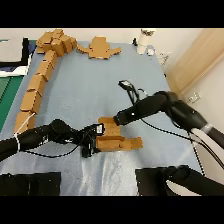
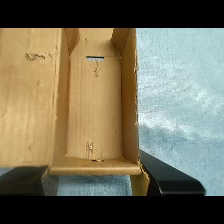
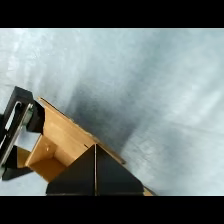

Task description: Fold the box.

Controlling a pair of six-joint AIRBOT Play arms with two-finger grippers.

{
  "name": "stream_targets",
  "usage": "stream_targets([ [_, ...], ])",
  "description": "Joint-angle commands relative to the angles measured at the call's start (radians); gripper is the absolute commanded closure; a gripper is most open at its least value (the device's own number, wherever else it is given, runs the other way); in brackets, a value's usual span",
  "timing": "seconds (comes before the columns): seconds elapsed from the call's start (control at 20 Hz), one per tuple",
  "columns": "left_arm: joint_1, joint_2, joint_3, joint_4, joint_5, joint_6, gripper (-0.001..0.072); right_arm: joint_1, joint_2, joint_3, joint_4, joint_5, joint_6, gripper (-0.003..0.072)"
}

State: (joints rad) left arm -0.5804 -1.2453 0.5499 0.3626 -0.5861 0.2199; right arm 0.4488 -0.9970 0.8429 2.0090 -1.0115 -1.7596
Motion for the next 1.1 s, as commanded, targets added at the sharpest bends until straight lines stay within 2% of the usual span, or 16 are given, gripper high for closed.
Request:
stream_targets([
  [0.0, 0.0, 0.0, 0.0, 0.0, 0.0, -0.001, 0.0215, 0.0, 0.165, -0.016, -0.096, -0.131, -0.032, 0.068],
  [0.15, 0.0, 0.0, 0.0, 0.0, 0.0, -0.001, 0.0215, 0.018, 0.277, -0.134, -0.053, -0.297, -0.231, 0.068],
  [0.2, 0.0, 0.0, 0.0, 0.0, 0.0, -0.001, 0.0215, 0.031, 0.307, -0.19, -0.045, -0.339, -0.288, 0.0604],
  [0.25, 0.0, 0.0, 0.0, 0.0, 0.0, -0.001, 0.0215, 0.04, 0.329, -0.248, -0.069, -0.336, -0.325, 0.0314],
  [0.3, 0.0, 0.0, 0.0, 0.0, 0.0, -0.001, 0.0215, 0.044, 0.34, -0.299, -0.096, -0.304, -0.397, 0.0113],
  [0.35, 0.0, 0.0, 0.0, 0.0, 0.0, -0.001, 0.0215, 0.044, 0.341, -0.341, -0.126, -0.25, -0.489, 0.0025],
  [0.5, 0.0, 0.0, 0.0, 0.0, 0.0, -0.001, 0.0215, 0.044, 0.304, -0.4, -0.188, -0.011, -0.686, 0.002],
  [0.6, 0.0, 0.0, 0.0, 0.0, 0.0, -0.001, 0.0215, 0.044, 0.254, -0.398, -0.144, 0.088, -0.728, 0.0021],
  [0.75, 0.0, 0.0, 0.0, 0.0, 0.0, -0.001, 0.0215, 0.044, 0.2, -0.397, -0.051, 0.129, -0.81, 0.0021],
  [0.95, 0.0, 0.0, 0.0, 0.0, 0.0, -0.001, 0.0215, 0.044, 0.192, -0.397, -0.042, 0.132, -0.835, 0.0045],
  [1.05, 0.0, 0.0, 0.0, 0.0, 0.0, -0.001, 0.0215, 0.044, 0.192, -0.397, -0.04, 0.131, -0.855, 0.0294],
])
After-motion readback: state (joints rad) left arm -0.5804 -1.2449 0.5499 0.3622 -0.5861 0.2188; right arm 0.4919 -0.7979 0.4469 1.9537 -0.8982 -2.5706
